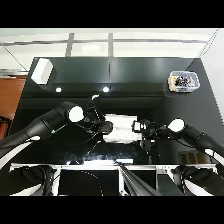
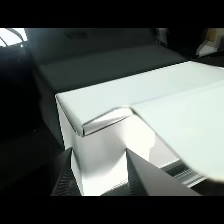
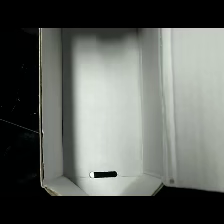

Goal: Fold the box and place the chain.

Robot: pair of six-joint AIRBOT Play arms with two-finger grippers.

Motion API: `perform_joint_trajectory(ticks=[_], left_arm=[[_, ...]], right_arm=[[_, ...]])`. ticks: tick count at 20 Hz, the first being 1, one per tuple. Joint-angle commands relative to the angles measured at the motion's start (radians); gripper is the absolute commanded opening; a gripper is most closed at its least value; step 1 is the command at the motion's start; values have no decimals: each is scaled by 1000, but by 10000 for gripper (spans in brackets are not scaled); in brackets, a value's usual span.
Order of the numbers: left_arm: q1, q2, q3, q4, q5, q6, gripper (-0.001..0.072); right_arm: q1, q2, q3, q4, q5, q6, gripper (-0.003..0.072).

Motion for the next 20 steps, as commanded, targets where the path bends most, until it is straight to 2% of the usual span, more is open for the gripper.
perform_joint_trajectory(ticks=[1, 7, 11, 19, 20], left_arm=[[-26, -3, 3, 77, -1, -93, 393], [-69, -84, 61, 187, -64, -182, 393], [-103, -135, 113, 298, -182, -322, 393], [-121, -153, 155, 309, -174, -377, 387], [-122, -161, 158, 309, -176, -378, 337]], right_arm=[[0, 0, 0, 0, 0, 0, 368], [0, 0, 0, 0, 0, 0, 368], [0, 0, 0, 0, 0, 0, 368], [0, 0, 0, 0, 0, 0, 368], [0, 0, 0, 0, 0, 0, 368]])
